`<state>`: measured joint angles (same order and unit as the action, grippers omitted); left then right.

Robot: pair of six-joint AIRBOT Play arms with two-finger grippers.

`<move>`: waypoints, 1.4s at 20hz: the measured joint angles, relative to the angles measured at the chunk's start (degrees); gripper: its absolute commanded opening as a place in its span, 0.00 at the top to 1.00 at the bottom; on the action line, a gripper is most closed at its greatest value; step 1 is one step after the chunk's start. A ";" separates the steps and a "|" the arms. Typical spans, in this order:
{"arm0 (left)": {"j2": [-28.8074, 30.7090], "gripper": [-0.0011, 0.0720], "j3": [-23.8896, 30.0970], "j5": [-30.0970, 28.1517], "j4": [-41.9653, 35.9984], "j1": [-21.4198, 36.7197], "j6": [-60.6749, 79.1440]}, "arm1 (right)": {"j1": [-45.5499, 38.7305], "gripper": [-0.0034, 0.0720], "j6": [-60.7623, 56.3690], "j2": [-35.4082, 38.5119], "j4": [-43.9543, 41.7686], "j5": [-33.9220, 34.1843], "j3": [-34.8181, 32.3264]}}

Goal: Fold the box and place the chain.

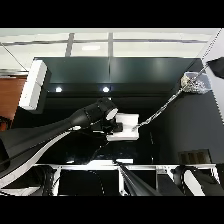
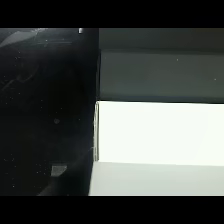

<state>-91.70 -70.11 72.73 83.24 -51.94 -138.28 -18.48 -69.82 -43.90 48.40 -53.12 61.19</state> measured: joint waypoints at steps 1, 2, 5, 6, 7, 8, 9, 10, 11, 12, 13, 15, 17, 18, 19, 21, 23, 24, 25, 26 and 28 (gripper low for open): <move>0.00 0.94 0.00 0.00 0.00 0.00 0.00 | 0.00 0.94 0.07 1.70 -0.11 -0.09 0.76; -0.02 0.94 0.00 0.00 0.00 0.00 0.00 | 0.00 0.94 0.17 3.13 -0.15 -0.24 1.84; 0.00 0.94 0.00 0.02 0.00 0.00 0.00 | 0.00 0.95 0.26 5.35 -0.70 -0.46 6.29; 0.00 0.94 0.00 0.02 0.00 0.00 0.00 | 0.00 0.95 0.37 5.75 -0.90 -0.63 8.11; 0.00 0.94 0.00 0.02 0.00 0.00 0.00 | 0.00 0.95 0.44 6.01 -1.16 -0.61 10.03; 0.00 0.94 0.00 0.02 0.00 0.00 0.00 | 0.00 0.95 0.63 6.23 -1.44 -0.61 11.87; 0.00 0.94 0.00 0.02 0.00 0.00 0.00 | 0.00 0.95 0.76 6.36 -1.53 -0.57 13.86; 0.00 0.94 0.00 0.02 0.00 0.00 0.02 | 0.00 0.95 0.87 6.47 -1.62 -0.33 15.69; 0.00 0.94 0.00 0.02 0.00 0.00 0.00 | 0.00 0.95 0.98 6.56 -1.97 -0.15 17.62; 0.00 0.94 0.00 0.02 0.00 0.00 0.02 | 0.00 0.95 1.07 6.60 -2.45 -0.13 19.23; 0.00 0.94 0.00 0.02 0.00 0.00 0.02 | 0.00 0.95 1.20 6.62 -3.26 -0.02 20.74; 0.00 0.94 0.00 0.02 0.00 0.00 0.00 | 0.00 0.94 1.73 6.67 -5.55 -0.76 22.64; 0.00 0.94 0.00 0.02 0.00 0.00 0.00 | 0.00 0.94 2.08 6.67 -7.48 -3.15 23.54; 0.00 0.94 0.00 0.02 0.00 0.00 0.00 | 0.00 0.94 2.14 6.67 -8.41 -4.59 23.80; 0.00 0.94 0.00 0.07 0.00 0.00 0.00 | 0.00 0.94 2.29 6.67 -9.57 -6.40 23.93; 0.00 0.94 0.00 0.42 -0.02 0.00 0.00 | 0.02 0.94 2.34 6.64 -12.15 -9.81 24.02; 0.00 0.94 0.00 0.76 -0.02 0.00 0.02 | 0.11 0.94 2.51 6.67 -14.80 -13.60 23.91; 0.00 0.94 0.00 0.94 -0.07 0.00 0.00 | 0.11 0.94 2.51 6.67 -15.74 -15.30 23.74; -0.02 0.94 0.00 0.94 -0.04 0.00 0.00 | 0.11 0.95 2.54 6.67 -16.98 -16.90 23.34; 0.00 0.94 0.00 0.96 -0.04 0.00 0.00 | 0.11 0.95 2.56 6.67 -18.21 -18.29 22.69; 0.00 0.94 0.00 1.01 -0.04 0.00 0.00 | 0.11 0.95 2.58 6.64 -21.07 -20.44 20.57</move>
